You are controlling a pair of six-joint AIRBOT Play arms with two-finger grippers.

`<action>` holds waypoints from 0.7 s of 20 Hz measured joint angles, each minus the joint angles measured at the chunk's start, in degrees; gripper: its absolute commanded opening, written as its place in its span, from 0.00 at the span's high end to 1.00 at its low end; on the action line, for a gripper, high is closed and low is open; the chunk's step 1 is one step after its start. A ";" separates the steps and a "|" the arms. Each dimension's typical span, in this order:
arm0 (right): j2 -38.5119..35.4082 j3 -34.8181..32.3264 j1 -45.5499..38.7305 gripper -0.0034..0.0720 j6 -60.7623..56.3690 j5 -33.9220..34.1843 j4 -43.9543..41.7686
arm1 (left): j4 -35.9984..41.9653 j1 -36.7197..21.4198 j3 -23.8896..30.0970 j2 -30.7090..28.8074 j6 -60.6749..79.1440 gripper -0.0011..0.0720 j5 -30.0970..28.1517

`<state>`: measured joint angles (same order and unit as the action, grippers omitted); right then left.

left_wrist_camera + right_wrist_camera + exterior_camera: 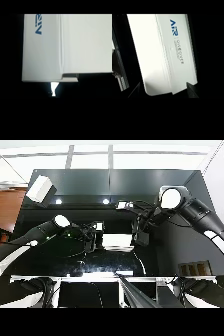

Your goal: Fold the box and place the chain.

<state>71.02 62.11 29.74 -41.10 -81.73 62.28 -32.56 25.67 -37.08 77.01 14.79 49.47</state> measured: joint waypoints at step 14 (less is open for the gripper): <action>2.67 -0.39 1.33 0.04 1.27 2.62 2.69 | 0.02 0.00 0.00 0.00 -0.04 0.31 0.02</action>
<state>73.69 61.71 31.07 -39.83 -79.11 64.97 -32.53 25.67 -37.08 77.01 14.74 49.50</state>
